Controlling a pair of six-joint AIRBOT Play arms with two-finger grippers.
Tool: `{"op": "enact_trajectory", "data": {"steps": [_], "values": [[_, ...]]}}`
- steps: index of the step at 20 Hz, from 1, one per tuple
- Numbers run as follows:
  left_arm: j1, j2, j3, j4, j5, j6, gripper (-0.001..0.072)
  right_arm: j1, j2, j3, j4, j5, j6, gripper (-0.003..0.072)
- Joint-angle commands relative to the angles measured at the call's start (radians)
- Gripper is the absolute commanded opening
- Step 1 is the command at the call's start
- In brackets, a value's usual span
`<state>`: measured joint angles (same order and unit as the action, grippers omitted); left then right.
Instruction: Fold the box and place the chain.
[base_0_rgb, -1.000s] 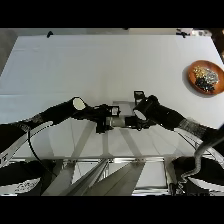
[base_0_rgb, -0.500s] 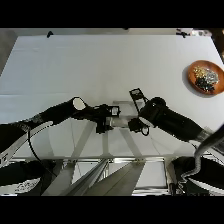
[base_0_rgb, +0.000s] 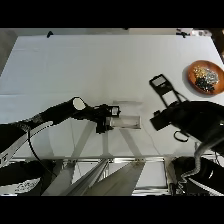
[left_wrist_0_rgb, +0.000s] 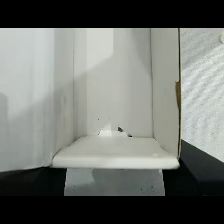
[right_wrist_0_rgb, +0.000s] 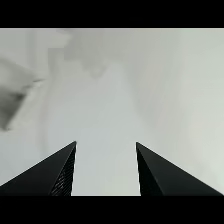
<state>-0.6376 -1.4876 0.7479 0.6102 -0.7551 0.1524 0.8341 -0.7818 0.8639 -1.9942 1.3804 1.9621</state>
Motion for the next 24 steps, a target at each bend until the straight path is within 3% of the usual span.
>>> {"op": "enact_trajectory", "data": {"steps": [1,2,4,6,8,10,13,17,20,24], "values": [[0.0,0.0,0.0,0.0,-0.002,0.0,0.0347,-0.183,0.061,0.001,-0.191,-0.032,-0.124,0.0433],[0.0,0.0,0.0,0.0,-0.002,0.0,0.0347,-0.319,0.053,0.001,-0.186,-0.119,-0.143,0.0485],[0.0,0.0,0.0,0.0,-0.001,0.0,0.0347,-0.607,0.032,0.001,-0.102,-0.34,-0.201,0.0485],[0.0,0.0,0.0,0.0,-0.001,0.0,0.0347,-0.911,-0.023,0.006,0.132,-0.561,-0.323,0.0479],[0.0,0.0,0.0,0.0,-0.002,0.0,0.0347,-1.143,-0.132,0.029,0.349,-0.684,-0.437,0.0478],[0.0,0.0,0.0,0.0,-0.002,0.0,0.0347,-1.295,-0.291,0.096,0.477,-0.719,-0.535,0.0479],[0.0,0.0,0.0,0.0,-0.002,0.0,0.0347,-1.384,-0.57,0.242,0.517,-0.676,-0.568,0.0478],[0.0,0.0,0.0,0.0,-0.002,0.0,0.0347,-1.387,-0.867,0.458,0.514,-0.566,-0.544,0.0454],[0.0,0.0,0.0,0.0,-0.002,0.0,0.0347,-1.379,-0.973,0.534,0.513,-0.563,-0.53,0.0455],[0.0,0.0,0.0,0.0,-0.002,0.0,0.0347,-1.376,-1.04,0.539,0.514,-0.573,-0.521,0.0455]]}}
